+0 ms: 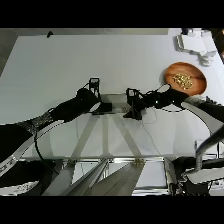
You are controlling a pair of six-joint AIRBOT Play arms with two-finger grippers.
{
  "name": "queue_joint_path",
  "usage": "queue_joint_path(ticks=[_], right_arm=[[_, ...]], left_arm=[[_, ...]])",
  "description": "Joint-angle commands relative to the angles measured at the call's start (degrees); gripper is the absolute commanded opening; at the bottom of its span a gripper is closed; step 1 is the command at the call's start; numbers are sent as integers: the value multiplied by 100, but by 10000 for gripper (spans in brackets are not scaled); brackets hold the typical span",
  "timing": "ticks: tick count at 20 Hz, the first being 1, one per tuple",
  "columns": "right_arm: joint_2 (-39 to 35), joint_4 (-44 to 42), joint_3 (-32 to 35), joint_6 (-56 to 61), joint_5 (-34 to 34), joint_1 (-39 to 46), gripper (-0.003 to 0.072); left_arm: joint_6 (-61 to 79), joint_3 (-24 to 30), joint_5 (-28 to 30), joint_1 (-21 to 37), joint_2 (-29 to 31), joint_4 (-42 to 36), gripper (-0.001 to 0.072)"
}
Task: Fold the box and place the chain.
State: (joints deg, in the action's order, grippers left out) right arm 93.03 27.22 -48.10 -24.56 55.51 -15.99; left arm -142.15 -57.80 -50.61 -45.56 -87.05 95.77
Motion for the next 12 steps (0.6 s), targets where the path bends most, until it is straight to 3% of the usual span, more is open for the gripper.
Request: queue_joint_path(ticks=[1, 2, 4, 7, 12], right_arm=[[-2, -9, -2, 4, 2, 0, 506], [-2, -9, -2, 4, 2, 0, 506], [-2, -9, -2, 4, 2, 0, 506], [-2, -9, -2, 4, 2, 0, 506], [-2, -9, -2, 4, 7, 0, 506]], left_arm=[[-31, -9, -55, 4, 111, -83, 308], [70, -9, -96, 50, 195, -122, 395], [706, -9, -306, 212, 424, -280, 457], [2094, -9, -802, 645, 791, -695, 458], [4627, -7, -1102, 2083, 1058, -2492, 457]])
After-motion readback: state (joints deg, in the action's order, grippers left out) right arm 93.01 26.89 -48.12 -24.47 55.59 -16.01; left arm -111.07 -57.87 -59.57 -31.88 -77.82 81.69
